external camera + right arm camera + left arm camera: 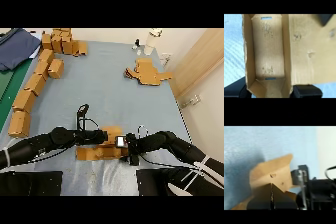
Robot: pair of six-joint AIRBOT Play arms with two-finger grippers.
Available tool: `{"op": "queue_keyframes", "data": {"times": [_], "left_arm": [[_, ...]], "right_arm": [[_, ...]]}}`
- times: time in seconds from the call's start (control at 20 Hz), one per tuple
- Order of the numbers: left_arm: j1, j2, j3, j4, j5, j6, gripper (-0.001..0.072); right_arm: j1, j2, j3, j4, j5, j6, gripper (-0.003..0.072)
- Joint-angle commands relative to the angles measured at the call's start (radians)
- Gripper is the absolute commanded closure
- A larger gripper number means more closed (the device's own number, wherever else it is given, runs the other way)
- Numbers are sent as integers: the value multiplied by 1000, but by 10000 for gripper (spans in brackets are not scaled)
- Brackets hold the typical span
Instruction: Fold the box.
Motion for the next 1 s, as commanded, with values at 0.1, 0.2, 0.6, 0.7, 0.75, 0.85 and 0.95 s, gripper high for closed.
{"op": "queue_keyframes", "data": {"times": [0.1, 0.2, 0.6, 0.7, 0.75, 0.85, 0.95], "left_arm": [[0, -120, 25, 33, 2, 19, 700], [18, -132, 43, 50, -27, 23, 700], [68, -185, 100, 85, -144, 69, 700], [77, -185, 112, 85, -170, 85, 699], [92, -185, 114, 85, -201, 96, 699], [140, -168, 114, 85, -281, 144, 699], [183, -118, 114, 88, -306, 181, 700]], "right_arm": [[0, 0, 0, 0, 5, 0, 110], [0, 0, 0, 0, 5, 0, 110], [0, 0, 1, 0, 5, 0, 110], [0, -1, 1, 0, 5, 0, 110], [0, 0, 2, 0, 5, 0, 110], [0, -1, 1, 0, 5, 0, 110], [0, -1, 1, 0, 5, 0, 110]]}}
